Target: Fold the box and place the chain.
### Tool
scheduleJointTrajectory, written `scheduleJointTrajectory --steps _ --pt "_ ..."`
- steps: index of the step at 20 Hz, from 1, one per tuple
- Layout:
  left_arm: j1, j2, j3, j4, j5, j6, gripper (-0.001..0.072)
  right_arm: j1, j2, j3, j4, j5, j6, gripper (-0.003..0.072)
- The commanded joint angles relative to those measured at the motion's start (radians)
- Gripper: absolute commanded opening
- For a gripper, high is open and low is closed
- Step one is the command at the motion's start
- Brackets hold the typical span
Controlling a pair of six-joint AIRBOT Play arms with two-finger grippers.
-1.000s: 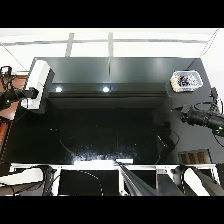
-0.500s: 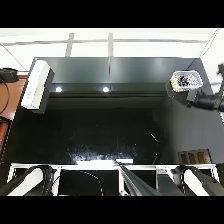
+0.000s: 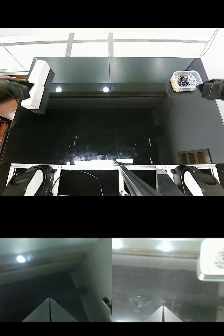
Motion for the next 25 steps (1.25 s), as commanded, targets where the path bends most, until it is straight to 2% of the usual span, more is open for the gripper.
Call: scheduleJointTrajectory --steps 1,3,5,7,25 --pt "-0.142 0.193 -0.222 0.04 0.093 -0.072 0.0021 0.007 0.151 -0.242 -0.083 -0.24 0.025 0.0015" --pt "-0.168 0.269 -0.331 0.042 0.171 -0.09 0.0022 0.007 0.167 -0.349 -0.084 -0.309 0.024 0.0017" --pt "-0.159 0.299 -0.365 0.047 0.192 -0.095 0.0023 0.007 0.167 -0.379 -0.083 -0.283 0.024 0.0018" --pt "-0.148 0.3 -0.365 0.047 0.193 -0.095 0.0024 0.007 0.167 -0.379 -0.082 -0.253 0.024 0.0018" --pt "-0.148 0.3 -0.365 0.045 0.196 -0.095 0.0025 0.007 0.167 -0.379 -0.083 -0.253 0.024 0.0018"
